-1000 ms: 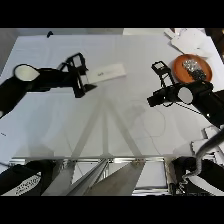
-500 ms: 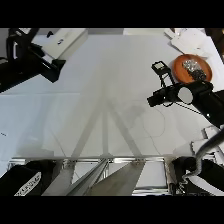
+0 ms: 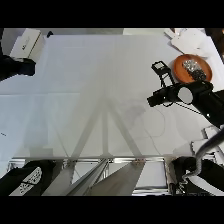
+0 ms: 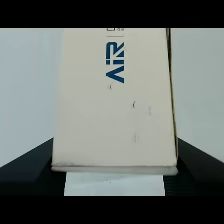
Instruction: Fold the box and place the chain.
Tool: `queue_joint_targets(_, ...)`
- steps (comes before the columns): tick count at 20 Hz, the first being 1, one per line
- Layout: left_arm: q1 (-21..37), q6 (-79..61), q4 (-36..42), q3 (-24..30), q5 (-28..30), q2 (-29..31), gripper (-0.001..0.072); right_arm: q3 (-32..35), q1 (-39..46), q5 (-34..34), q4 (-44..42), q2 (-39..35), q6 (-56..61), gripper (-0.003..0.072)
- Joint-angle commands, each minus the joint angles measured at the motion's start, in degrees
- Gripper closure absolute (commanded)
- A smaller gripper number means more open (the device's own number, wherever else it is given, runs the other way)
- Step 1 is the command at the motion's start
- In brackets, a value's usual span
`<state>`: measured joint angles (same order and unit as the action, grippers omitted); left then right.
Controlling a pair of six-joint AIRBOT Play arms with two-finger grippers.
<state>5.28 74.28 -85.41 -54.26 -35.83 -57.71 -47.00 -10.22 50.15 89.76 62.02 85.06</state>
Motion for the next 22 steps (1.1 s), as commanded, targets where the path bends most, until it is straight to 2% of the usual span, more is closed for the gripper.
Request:
queue_joint_targets(1,4.26,0.59,3.63,-0.04,1.62,-7.23,0.0701,-0.02,-0.02,0.0,-0.02,-0.04,0.0,0.0675)
queue_joint_targets(6,4.26,0.5,4.9,-0.04,1.73,-19.41,0.0698,-0.04,-0.02,0.0,-0.02,-0.04,0.0,0.0675)
queue_joint_targets(11,4.33,0.5,4.83,-0.04,7.5,-24.0,0.0687,-0.04,-0.02,0.0,-0.02,-0.04,0.0,0.0675)
queue_joint_targets(13,4.33,0.5,4.83,-0.04,8.85,-24.33,0.0602,-0.02,-0.02,0.0,-0.02,-0.04,0.0,0.0675)
queue_joint_targets(15,4.33,0.48,4.81,-0.04,8.59,-24.33,0.0481,-0.04,-0.02,0.0,-0.02,-0.07,0.0,0.0675)
queue_joint_targets(17,4.33,0.37,4.79,-0.04,7.61,-24.33,0.0299,-0.04,-0.02,0.0,-0.02,-0.04,0.0,0.0675)
queue_joint_targets(18,4.33,0.35,4.81,-0.04,6.97,-24.33,0.0168,-0.02,-0.02,0.0,-0.02,-0.07,0.0,0.0675)
queue_joint_targets(19,4.33,0.35,4.81,-0.04,6.25,-24.33,0.0128,-0.04,-0.02,0.0,-0.02,-0.07,0.0,0.0675)
queue_joint_targets(22,4.37,0.33,4.81,-0.04,4.02,-24.33,0.0128,-0.04,0.0,0.0,-0.02,-0.07,0.0,0.0675)
